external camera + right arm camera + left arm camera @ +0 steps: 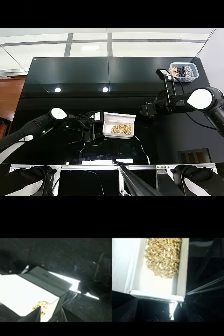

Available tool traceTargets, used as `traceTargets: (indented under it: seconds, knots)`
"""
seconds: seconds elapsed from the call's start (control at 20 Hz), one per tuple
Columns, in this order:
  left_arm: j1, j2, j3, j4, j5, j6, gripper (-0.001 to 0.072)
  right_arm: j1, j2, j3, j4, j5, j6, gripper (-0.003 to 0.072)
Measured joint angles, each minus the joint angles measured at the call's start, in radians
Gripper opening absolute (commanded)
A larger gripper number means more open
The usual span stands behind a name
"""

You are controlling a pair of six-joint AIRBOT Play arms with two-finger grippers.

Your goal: Fold the box and place the chain.

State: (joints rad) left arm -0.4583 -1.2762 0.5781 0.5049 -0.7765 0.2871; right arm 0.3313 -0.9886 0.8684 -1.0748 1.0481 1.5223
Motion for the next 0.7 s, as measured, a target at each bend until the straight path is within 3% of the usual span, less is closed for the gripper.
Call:
traceTargets:
  seconds: [0.5,0.7]
  knots:
    - [0.003,-0.039,0.044,0.03,0.007,-0.008,0.0709,0.0,0.0,0.0,0.0,-0.014,0.0,0.031]
    - [0.048,-0.041,0.051,0.054,-0.016,-0.031,0.0708,0.0,0.0,0.0,0.0,-0.019,0.0,0.031]
